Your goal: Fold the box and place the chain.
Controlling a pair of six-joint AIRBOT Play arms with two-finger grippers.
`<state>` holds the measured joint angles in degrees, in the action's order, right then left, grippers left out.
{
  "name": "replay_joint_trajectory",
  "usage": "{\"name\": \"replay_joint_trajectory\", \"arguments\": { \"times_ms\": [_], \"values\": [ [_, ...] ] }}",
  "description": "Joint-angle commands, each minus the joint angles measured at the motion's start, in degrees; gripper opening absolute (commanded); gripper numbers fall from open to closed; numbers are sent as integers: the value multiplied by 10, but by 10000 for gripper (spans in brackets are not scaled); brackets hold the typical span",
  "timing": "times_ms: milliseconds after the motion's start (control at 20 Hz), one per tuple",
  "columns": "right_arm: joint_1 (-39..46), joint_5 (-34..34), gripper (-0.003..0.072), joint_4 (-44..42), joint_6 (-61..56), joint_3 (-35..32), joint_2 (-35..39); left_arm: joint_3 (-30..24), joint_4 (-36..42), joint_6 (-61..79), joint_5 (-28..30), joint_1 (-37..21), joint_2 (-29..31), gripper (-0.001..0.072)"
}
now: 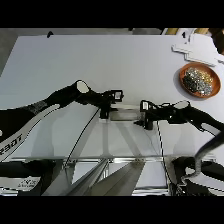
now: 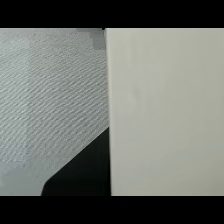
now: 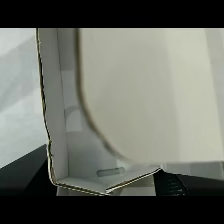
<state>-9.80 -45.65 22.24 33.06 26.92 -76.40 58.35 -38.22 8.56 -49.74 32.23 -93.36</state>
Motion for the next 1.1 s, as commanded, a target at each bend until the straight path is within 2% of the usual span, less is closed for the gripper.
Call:
{"name": "replay_joint_trajectory", "arguments": {
  "times_ms": [0, 300, 500, 550, 600, 700, 750, 900, 1050],
  "values": [
    [0, 0, 299, 0, 0, 0, 0, 0, 0, 0, 0, 0, 0, 9],
    [0, 0, 299, 0, 0, 0, 0, 0, 0, 0, -3, 0, 0, 9],
    [0, 0, 299, 0, 0, 0, 0, 0, 0, 3, -43, 0, 0, 9],
    [0, 0, 299, 0, 0, 0, 0, 0, 0, 4, -43, 0, 1, 37],
    [0, 0, 299, 0, 0, 0, 0, 0, 0, 4, -42, 0, 2, 198],
    [0, 0, 299, 0, 0, 0, 0, 0, -1, 3, -38, -2, 9, 580],
    [0, 0, 298, 0, 0, 0, 0, 0, -1, 2, -35, -4, 14, 660],
    [0, 0, 298, 0, 0, 0, 0, 0, -11, -6, -35, -17, 38, 660],
    [0, -1, 298, 0, 0, 0, 0, 0, -96, -98, -38, -35, 74, 624]
  ]
}}
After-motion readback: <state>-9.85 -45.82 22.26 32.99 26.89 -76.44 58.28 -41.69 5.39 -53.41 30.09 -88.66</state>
